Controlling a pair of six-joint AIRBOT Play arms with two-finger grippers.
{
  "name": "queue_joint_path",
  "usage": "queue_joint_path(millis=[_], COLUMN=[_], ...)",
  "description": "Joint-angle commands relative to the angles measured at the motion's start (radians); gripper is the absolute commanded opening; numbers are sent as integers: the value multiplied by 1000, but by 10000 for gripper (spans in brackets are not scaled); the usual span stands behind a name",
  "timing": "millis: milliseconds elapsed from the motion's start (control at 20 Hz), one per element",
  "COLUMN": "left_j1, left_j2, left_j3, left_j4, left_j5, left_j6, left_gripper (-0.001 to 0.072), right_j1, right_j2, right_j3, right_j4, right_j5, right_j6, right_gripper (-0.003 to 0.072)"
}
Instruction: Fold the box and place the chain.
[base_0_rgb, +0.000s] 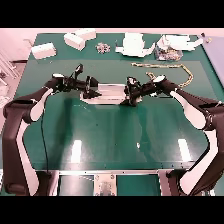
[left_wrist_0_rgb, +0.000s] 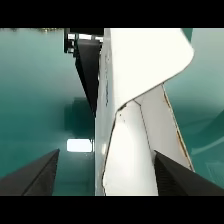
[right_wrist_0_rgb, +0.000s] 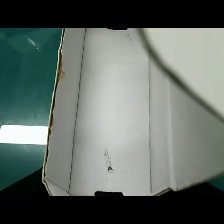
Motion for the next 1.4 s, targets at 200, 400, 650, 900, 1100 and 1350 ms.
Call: queue_joint_path(millis=[200,400,650,900,1100,1350], left_j1=[67,89,104,89,57,22], left_j2=[20,48,106,231,398,531], left_j3=[32,32,27,-47,-263,-480], left_j4=[-51,-39,-30,21,56,56], left_j5=[-164,-282,-345,-215,18,179], left_j6=[-16,-21,-5,-51,-35,134], left_gripper=[659,236,16,14,14,14], right_j1=[1,1,1,1,1,1], right_j2=[0,0,0,0,0,0], right_j3=[0,0,0,0,0,0], right_j4=[0,0,0,0,0,0], right_j5=[0,0,0,0,0,0], right_j6=[1,1,1,1,1,1], right_gripper=[587,587,587,587,588,587])
